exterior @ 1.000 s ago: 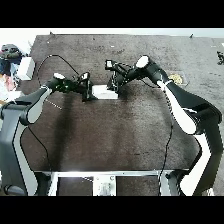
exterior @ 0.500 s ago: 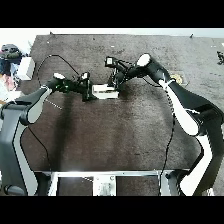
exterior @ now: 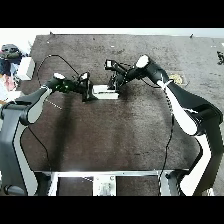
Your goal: Fold the box and place the chain.
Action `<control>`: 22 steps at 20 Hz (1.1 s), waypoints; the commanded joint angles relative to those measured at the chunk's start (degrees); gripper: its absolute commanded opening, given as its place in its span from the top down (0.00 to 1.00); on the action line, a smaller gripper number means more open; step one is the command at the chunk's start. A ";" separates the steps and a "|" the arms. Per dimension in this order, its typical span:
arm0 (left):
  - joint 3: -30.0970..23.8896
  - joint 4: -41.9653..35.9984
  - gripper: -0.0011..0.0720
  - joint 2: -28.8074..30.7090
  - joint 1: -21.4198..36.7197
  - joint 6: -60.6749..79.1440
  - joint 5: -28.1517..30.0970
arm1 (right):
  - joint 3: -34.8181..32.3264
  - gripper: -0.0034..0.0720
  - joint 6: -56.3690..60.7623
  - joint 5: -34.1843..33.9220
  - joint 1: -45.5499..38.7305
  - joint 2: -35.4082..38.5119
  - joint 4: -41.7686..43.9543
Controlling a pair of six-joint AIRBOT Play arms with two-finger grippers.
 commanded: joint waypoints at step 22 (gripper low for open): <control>0.02 -0.13 0.59 0.04 -0.02 -0.07 0.33 | -3.50 0.85 0.66 4.52 -4.59 1.31 20.98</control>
